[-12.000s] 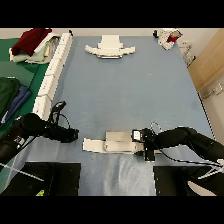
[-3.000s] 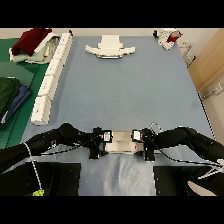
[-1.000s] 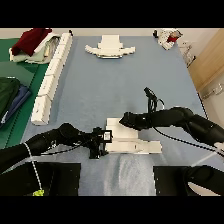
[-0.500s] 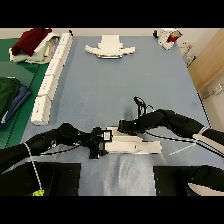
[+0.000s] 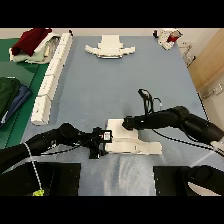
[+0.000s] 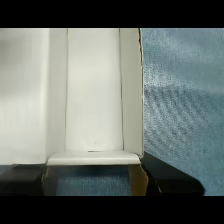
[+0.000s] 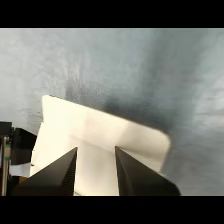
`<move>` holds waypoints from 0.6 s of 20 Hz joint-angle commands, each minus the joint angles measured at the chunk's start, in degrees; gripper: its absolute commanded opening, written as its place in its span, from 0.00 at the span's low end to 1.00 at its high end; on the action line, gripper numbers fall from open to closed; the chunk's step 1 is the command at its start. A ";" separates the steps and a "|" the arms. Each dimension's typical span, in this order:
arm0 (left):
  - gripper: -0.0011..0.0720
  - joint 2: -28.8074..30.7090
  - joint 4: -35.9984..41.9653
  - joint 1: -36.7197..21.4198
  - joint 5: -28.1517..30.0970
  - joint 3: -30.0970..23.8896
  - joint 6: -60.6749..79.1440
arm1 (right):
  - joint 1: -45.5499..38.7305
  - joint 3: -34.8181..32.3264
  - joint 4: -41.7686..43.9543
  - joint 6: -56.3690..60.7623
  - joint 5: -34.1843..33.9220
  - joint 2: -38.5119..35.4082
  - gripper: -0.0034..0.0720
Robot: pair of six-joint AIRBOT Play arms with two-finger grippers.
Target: Fold the box.
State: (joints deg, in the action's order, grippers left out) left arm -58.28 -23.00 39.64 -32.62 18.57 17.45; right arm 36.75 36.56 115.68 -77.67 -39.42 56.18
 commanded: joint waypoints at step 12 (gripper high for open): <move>0.71 0.02 0.04 0.02 0.07 0.04 -0.15 | -0.57 -9.84 -10.86 -57.00 -23.21 -14.36 0.98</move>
State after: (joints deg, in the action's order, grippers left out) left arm -58.26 -22.94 39.64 -32.56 18.57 17.32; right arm 36.21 29.12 105.16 -121.80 -64.97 41.19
